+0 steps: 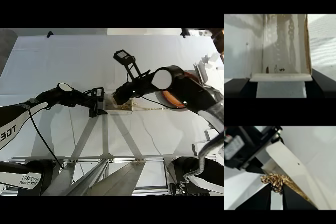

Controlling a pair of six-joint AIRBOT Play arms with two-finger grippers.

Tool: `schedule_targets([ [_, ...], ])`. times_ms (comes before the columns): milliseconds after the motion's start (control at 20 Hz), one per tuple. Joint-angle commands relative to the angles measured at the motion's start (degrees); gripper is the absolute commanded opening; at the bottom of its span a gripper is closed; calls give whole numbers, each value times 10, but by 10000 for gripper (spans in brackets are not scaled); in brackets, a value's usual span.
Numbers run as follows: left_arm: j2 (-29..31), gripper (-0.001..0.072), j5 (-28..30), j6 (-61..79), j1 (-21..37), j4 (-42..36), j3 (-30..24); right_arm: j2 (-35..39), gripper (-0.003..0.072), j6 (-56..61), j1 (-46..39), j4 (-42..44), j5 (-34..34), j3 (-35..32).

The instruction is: Fold the box and place the chain.

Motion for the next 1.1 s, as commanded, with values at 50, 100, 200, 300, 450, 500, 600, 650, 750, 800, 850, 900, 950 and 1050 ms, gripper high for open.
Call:
schedule_targets([
  [50, 0, 258, 0, 0, 0, 0, 0, -37, 9, -5, 0, -49, -7, 0],
  [100, 0, 258, 0, 0, 0, 0, 0, -36, 14, -7, 0, -49, -7, 0],
  [200, 0, 258, 0, 0, 0, 0, 0, -28, 145, -27, 0, -46, -3, 0],
  [300, 0, 258, 0, 0, 0, 0, 0, -10, 207, -65, 0, -47, 14, 0],
  [450, 0, 258, 0, 0, 0, 0, 0, 35, 207, -124, -2, -54, 55, 0],
  [500, 0, 258, 0, 0, 0, 0, 0, 53, 207, -147, -9, -53, 70, 0],
  [600, 0, 258, 0, 0, 0, 0, 0, 85, 207, -214, -38, -53, 104, 0],
  [650, 0, 258, 0, 0, 0, 0, 0, 95, 217, -256, -58, -53, 123, 0],
  [750, 0, 258, 0, 0, 0, 0, 0, 100, 343, -325, -106, -53, 162, 0],
  [800, 0, 258, 0, 0, 0, 0, 0, 99, 343, -355, -130, -53, 173, -4],
  [850, 0, 258, 0, 0, 0, 0, 0, 99, 343, -384, -153, -52, 173, -14],
  [900, 0, 258, 0, 0, 0, 0, 0, 99, 343, -418, -171, -51, 169, -26],
  [950, 0, 258, 0, 0, 0, 0, 0, 96, 343, -458, -187, -50, 169, -38],
  [1050, 0, 258, 0, 0, 0, 0, 0, 81, 374, -535, -208, -45, 169, -63],
])
